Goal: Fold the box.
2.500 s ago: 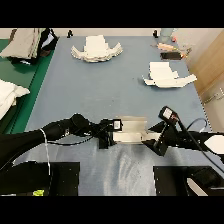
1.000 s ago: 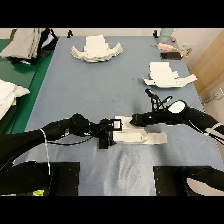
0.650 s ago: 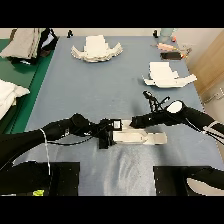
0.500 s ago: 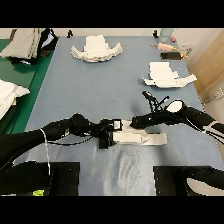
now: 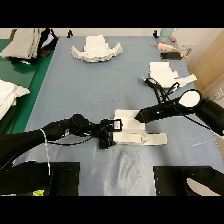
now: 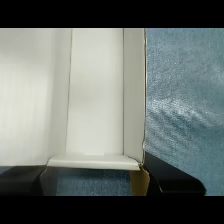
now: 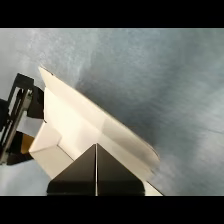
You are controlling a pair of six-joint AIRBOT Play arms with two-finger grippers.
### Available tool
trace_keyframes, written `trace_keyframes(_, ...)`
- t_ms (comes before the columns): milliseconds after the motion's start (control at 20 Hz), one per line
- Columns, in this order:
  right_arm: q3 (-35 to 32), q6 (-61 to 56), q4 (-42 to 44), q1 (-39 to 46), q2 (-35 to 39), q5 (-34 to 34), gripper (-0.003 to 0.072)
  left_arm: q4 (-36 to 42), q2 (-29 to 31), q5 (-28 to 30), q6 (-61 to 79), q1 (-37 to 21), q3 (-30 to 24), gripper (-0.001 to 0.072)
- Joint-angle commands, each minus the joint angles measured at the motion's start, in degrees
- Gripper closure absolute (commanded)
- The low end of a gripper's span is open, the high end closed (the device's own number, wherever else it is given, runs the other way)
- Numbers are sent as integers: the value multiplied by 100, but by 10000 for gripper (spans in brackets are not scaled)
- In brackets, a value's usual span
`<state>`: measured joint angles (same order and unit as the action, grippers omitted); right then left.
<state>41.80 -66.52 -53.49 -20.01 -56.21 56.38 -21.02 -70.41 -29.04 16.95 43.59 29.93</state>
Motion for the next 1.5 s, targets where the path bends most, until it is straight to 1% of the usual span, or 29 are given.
trace_keyframes(0, 48, -264, -1130, 0, 693, 682, 685, 0, 4, 7, -2, 0, 0, 185)
trace_keyframes(150, -238, -212, -1582, 0, 1314, 925, 685, 0, 4, 7, -2, 0, 2, 185)
trace_keyframes(350, -881, 693, -1663, -2, 2127, 1252, 683, 0, 4, 9, -2, 0, 2, 185)
trace_keyframes(400, -1023, 990, -1714, -2, 2245, 1268, 581, 0, 4, 7, -2, 0, 0, 185)
trace_keyframes(450, -1121, 1281, -1755, -2, 2293, 1266, 371, 0, 4, 9, -2, 0, 0, 185)
trace_keyframes(500, -1198, 1648, -1790, -2, 2297, 1261, 270, 0, 4, 7, -2, 0, 0, 185)
trace_keyframes(600, -1290, 2122, -1906, -4, 2247, 1255, 270, 0, 4, 9, -2, 0, 0, 185)
trace_keyframes(700, -1357, 2133, -2111, -15, 2140, 1204, 270, 0, 4, 7, -2, 0, 0, 185)
trace_keyframes(750, -1390, 2260, -2155, -44, 2076, 1115, 247, 0, 4, 7, -2, 0, 0, 185)
trace_keyframes(800, -1423, 2424, -2155, -111, 2002, 973, 124, 0, 4, 7, -2, 0, 0, 185)
trace_keyframes(850, -1453, 2599, -2155, -181, 1919, 828, 80, 0, 4, 9, -2, 0, 2, 185)
trace_keyframes(1050, -1572, 3751, -2059, -369, 1480, 144, 80, 0, 4, 7, -2, 0, 0, 185)
trace_keyframes(1300, -1580, 4627, -1578, -369, 1104, -140, 110, 0, 4, 7, -2, 0, 0, 185)
trace_keyframes(1350, -1582, 4741, -1478, -369, 1078, -186, 166, 0, 4, 7, -2, 0, 0, 185)
trace_keyframes(1400, -1580, 4826, -1414, -369, 1060, -208, 193, 0, 4, 7, -2, 0, 2, 185)
trace_keyframes(1450, -1582, 4885, -1357, -369, 1038, -236, 201, 0, 4, 9, -2, 0, 2, 185)
